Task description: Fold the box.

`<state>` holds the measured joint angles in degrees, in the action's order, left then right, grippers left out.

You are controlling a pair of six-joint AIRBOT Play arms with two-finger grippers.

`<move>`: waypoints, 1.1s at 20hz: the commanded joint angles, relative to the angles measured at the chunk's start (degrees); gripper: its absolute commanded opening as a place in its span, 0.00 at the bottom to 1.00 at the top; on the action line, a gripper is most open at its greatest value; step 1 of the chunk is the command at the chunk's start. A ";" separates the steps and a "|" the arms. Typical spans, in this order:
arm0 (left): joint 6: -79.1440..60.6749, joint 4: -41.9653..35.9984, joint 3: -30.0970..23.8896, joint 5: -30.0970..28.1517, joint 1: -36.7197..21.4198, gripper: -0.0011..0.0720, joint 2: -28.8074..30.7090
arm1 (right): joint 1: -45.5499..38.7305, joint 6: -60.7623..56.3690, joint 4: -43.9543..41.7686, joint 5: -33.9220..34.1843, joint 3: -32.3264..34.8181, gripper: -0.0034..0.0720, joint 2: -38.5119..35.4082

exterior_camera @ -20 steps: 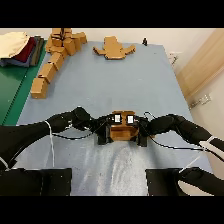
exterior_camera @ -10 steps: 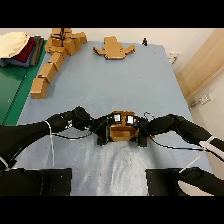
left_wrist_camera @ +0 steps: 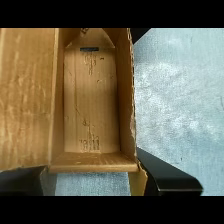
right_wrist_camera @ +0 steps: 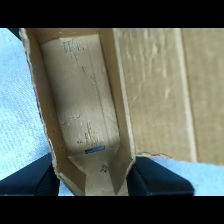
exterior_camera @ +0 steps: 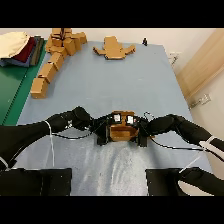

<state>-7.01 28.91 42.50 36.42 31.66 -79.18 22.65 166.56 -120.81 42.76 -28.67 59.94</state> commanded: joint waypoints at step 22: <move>-0.02 0.02 0.04 0.04 0.04 0.73 -0.02 | -0.28 -33.16 14.38 12.04 -0.20 0.99 -18.95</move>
<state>-7.05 28.91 42.50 36.58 31.68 -79.18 22.37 142.67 -108.75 50.98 -28.80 46.89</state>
